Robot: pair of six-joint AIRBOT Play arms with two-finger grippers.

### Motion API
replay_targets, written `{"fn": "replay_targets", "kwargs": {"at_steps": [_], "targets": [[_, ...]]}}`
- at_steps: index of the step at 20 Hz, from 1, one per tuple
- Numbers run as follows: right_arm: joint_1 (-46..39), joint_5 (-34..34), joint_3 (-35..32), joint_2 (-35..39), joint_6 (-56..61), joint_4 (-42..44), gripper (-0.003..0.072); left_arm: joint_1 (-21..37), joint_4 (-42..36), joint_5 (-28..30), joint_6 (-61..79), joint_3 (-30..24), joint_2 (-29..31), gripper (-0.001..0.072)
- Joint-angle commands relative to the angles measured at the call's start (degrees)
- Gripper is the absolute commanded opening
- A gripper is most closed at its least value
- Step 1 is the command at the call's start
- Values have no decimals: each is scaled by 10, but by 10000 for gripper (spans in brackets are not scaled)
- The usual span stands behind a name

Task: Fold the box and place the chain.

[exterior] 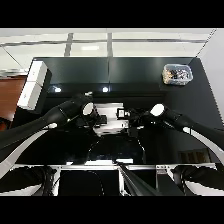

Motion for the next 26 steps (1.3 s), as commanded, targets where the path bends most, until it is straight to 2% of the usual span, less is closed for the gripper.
{"fn": "replay_targets", "kwargs": {"at_steps": [1, 3, 4, 5, 6, 12, 16, 17, 18, 19, 23, 24, 26], "targets": [[0, 0, 0, 0, 0, 0, 312, -2, 3, 4, 1, 1, -4, 25], [0, 0, 0, 0, 0, 1, 314, -2, 4, 3, 1, 2, -4, 26], [0, 0, 0, 0, 2, 2, 381, -2, 4, 3, 1, 2, -4, 26], [0, -4, 2, 2, 6, 2, 652, -2, 4, 1, 3, 2, -4, 26], [0, -3, 2, 8, 12, 0, 720, -2, 4, 1, 8, 2, -4, 26], [0, 35, 2, 75, 34, -144, 717, -2, 3, -5, 36, 2, -4, 26], [0, 36, 2, 76, 34, -159, 715, -2, 3, -5, 49, 2, -4, 26], [0, 36, 2, 76, 32, -156, 575, -2, 3, -5, 49, 2, -4, 26], [0, 36, 2, 76, 32, -147, 400, -2, 3, -4, 49, 2, -4, 26], [0, 33, 2, 76, 31, -137, 318, -2, 3, -4, 49, 2, -4, 26], [0, 35, 1, 66, 28, -35, 300, -2, 3, -3, 49, 2, -4, 26], [1, 35, 1, 59, 25, 1, 209, -2, 3, -3, 49, 2, -4, 27], [3, 32, 1, 40, 25, 59, 203, -2, 3, -3, 49, 2, -4, 27]]}}
